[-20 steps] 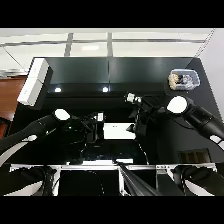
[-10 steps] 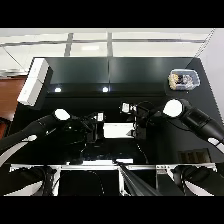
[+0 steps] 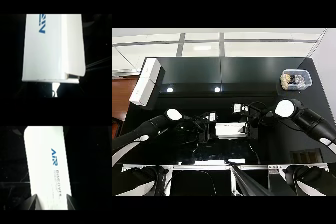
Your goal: Fold the box and place the chain.
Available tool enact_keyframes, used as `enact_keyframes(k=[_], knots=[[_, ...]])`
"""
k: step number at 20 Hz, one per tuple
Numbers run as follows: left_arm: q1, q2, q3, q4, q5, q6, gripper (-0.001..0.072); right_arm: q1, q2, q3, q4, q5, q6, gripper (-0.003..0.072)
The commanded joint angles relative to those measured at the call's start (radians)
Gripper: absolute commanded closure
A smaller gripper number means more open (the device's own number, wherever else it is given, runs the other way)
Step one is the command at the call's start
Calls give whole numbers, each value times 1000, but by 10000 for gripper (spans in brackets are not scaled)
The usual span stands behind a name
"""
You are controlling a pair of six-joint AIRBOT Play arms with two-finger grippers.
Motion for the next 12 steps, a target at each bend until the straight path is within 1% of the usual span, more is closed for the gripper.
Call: enact_keyframes(k=[1,6,12], knots=[[0,0,0,0,-1,0,368,1,-1,0,-1,0,0,261],[0,0,0,0,-1,0,367,1,-1,-29,0,-9,0,261],[0,0,0,0,-1,1,367,1,-1,-29,3,-34,0,262]])
